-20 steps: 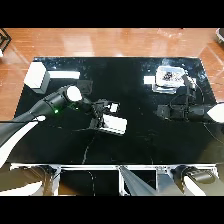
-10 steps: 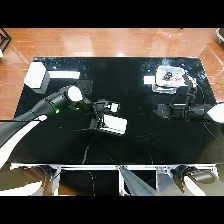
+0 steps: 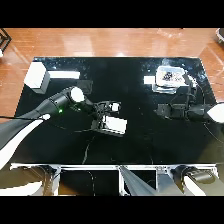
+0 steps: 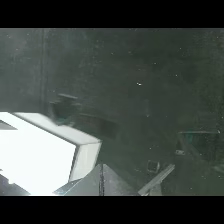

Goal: Fold the box and place the chain.

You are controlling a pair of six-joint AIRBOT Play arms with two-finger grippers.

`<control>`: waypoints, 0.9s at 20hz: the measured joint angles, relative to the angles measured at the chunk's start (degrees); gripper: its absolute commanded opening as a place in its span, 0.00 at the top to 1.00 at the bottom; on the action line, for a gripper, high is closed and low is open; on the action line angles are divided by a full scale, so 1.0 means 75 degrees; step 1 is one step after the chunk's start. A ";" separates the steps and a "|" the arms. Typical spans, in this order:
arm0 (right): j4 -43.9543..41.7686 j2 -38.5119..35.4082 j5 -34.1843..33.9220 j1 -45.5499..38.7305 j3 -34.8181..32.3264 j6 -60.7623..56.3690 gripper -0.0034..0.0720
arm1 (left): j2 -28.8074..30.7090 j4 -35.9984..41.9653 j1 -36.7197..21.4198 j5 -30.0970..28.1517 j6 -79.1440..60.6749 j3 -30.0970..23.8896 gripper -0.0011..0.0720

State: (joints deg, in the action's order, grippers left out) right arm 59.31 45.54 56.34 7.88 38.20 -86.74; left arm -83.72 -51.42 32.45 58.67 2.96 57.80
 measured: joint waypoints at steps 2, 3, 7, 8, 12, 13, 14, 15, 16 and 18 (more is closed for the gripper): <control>0.0064 0.0000 -0.0003 0.0000 0.0000 0.0000 0.93 | -0.0023 -0.0157 0.0006 0.0291 0.0379 0.0146 0.96; 0.0073 0.0000 -0.0009 0.0000 0.0000 0.0000 0.93 | -0.0026 -0.0221 0.0003 0.0507 0.0659 0.0280 0.96; 0.0108 0.0000 -0.0009 0.0000 0.0000 0.0000 0.93 | 0.0184 -0.0772 -0.0119 0.1440 0.2288 0.0901 0.96; 0.0117 0.0000 -0.0009 0.0000 0.0000 0.0000 0.93 | 0.0323 -0.0965 -0.0221 0.1673 0.2661 0.0991 0.96; 0.0119 0.0000 -0.0006 0.0000 0.0000 0.0000 0.93 | 0.1134 -0.1912 -0.1338 0.2920 0.4115 0.1072 0.96; 0.0119 0.0000 -0.0006 0.0000 0.0000 0.0000 0.93 | 0.1352 -0.2095 -0.1804 0.3112 0.4398 0.1011 0.96; 0.0119 0.0000 -0.0003 0.0000 0.0000 0.0000 0.93 | 0.1571 -0.2299 -0.2398 0.3299 0.4672 0.0918 0.96; 0.0119 0.0000 -0.0003 0.0000 0.0000 0.0000 0.93 | 0.1746 -0.2460 -0.3037 0.3395 0.4876 0.0828 0.96; 0.0117 0.0000 -0.0003 0.0000 0.0000 0.0015 0.93 | 0.1886 -0.2585 -0.3783 0.3448 0.5045 0.0714 0.96; 0.0119 0.0000 -0.0012 0.0000 0.0000 0.0137 0.93 | 0.2022 -0.2704 -0.5289 0.3209 0.5205 0.0493 0.96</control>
State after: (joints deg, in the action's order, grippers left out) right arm 60.20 45.54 56.25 7.88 38.20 -85.71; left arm -68.55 -71.70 -7.22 82.74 42.00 61.49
